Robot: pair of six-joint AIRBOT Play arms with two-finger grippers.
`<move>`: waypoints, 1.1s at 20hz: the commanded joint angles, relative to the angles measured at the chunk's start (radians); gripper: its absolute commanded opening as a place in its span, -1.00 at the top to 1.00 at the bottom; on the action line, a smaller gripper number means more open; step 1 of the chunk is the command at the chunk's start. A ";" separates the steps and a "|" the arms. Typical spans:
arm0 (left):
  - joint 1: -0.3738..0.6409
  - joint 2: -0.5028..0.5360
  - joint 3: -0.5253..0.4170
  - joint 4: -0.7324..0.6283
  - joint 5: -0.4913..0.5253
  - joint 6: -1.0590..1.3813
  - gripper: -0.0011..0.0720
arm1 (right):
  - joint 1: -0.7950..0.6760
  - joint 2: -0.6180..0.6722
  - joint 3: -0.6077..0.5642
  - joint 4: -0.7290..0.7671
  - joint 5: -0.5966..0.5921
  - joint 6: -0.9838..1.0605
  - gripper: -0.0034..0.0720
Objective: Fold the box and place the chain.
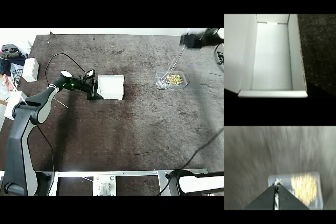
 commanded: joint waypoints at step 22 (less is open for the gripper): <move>0.000 0.000 0.000 0.000 0.000 0.000 0.02 | 0.583 0.123 -0.001 0.005 -0.239 -0.180 0.87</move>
